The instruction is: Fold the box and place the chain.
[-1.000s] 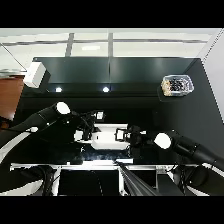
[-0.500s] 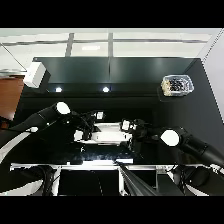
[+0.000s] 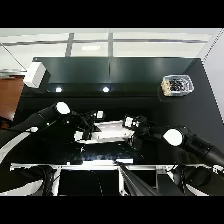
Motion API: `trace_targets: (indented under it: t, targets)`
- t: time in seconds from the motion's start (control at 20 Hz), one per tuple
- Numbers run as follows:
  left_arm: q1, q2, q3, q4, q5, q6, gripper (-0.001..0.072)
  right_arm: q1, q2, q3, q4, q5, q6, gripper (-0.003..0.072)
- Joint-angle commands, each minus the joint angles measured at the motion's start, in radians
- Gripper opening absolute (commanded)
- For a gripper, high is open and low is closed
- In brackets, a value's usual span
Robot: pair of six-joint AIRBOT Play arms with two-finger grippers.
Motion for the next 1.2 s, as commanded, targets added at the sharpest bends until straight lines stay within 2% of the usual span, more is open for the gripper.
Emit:
trace_targets:
  t: [0.0, 0.25, 0.45, 0.7, 1.15]
  targets:
    - [0.0, 0.0, 0.0, 0.0, -0.002, 0.001, 0.0031, -0.006, 0.001, 0.0, -0.019, -0.019, 0.024, 0.0713]
    - [0.0, 0.0, 0.0, 0.0, -0.002, 0.001, 0.0031, -0.006, 0.001, 0.0, -0.041, -0.025, 0.021, 0.0713]
    - [0.0, 0.0, 0.0, -0.001, -0.002, 0.001, 0.0031, -0.006, -0.01, 0.0, -0.03, 0.027, -0.042, 0.0713]
    - [0.0, 0.0, 0.0, 0.0, -0.002, 0.001, 0.0031, -0.022, -0.057, 0.0, 0.141, 0.032, -0.203, 0.0712]
    - [0.0, 0.0, 0.0, -0.001, 0.003, 0.001, 0.003, -0.087, -0.135, 0.0, 0.319, 0.135, -0.511, 0.0712]
